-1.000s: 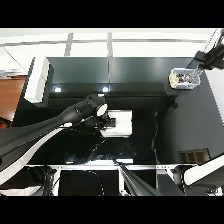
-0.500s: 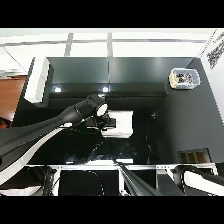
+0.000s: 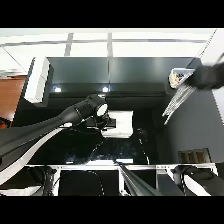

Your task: Fold the box and place the chain.

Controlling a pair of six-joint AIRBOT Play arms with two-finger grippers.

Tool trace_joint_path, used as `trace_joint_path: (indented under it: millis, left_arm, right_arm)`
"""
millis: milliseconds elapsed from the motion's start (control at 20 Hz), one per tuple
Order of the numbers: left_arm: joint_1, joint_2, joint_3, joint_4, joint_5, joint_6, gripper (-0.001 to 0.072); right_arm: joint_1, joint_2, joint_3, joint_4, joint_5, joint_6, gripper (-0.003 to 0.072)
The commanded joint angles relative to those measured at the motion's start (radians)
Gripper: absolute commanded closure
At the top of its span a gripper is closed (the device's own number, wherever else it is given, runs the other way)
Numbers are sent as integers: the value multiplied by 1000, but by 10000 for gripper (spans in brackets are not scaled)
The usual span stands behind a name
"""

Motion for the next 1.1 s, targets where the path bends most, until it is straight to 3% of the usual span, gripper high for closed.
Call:
trace_joint_path:
  millis: [0, 200, 350, 700, 1050]
  left_arm:
    - [0, 0, 0, 1, 2, 0, 683]
    - [1, 0, 0, 1, 1, 0, 683]
    - [1, 0, 0, 1, 1, 0, 683]
    - [0, 0, 0, 1, 1, 0, 683]
    - [0, 0, 0, 1, 1, 0, 683]
  right_arm:
    - [187, 41, -245, 190, -177, 8, 675]
    - [357, 11, -366, 233, -485, 39, 674]
    - [412, -44, -400, 213, -591, 44, 674]
    - [417, -114, -438, 208, -605, 44, 673]
    - [417, -114, -442, 111, -520, 57, 671]
